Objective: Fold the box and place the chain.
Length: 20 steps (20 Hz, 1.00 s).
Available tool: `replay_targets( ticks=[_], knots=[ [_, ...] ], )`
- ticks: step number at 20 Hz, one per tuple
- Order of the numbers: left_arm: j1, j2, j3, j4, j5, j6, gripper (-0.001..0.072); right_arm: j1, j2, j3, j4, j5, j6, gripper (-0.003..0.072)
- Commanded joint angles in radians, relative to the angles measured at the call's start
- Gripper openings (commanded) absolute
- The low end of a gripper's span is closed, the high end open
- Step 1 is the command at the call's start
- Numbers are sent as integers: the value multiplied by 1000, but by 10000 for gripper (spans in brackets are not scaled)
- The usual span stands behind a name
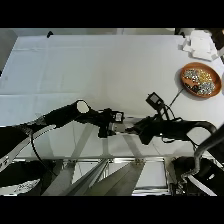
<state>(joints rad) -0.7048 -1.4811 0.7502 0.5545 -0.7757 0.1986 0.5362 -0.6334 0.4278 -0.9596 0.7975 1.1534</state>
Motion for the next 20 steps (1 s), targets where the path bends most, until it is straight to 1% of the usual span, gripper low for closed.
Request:
replay_targets(
  ticks=[1,3,5,6,7,10,13,14,17,19,20],
  knots=[
    [0,0,0,0,1,-1,335,-126,180,0,-253,167,121,200],
    [0,0,0,0,1,-1,335,-219,232,0,-393,191,230,200],
    [0,0,0,0,1,-1,335,-335,233,0,-547,158,373,212],
    [0,0,0,0,1,-1,335,-393,216,0,-597,123,409,296],
    [0,0,0,0,1,-1,335,-456,185,0,-630,81,430,356],
    [0,0,0,0,1,-1,335,-619,24,0,-629,-55,433,406],
    [0,0,0,0,1,-1,335,-731,-173,0,-629,-235,515,406],
    [0,0,0,0,1,-1,335,-752,-231,1,-616,-301,548,406],
    [0,0,0,0,1,-1,335,-758,-369,20,-553,-463,552,405],
    [0,0,0,0,1,-1,335,-758,-449,62,-514,-526,552,403],
    [0,0,0,0,1,-1,335,-758,-486,91,-500,-534,552,402]
  ],
)
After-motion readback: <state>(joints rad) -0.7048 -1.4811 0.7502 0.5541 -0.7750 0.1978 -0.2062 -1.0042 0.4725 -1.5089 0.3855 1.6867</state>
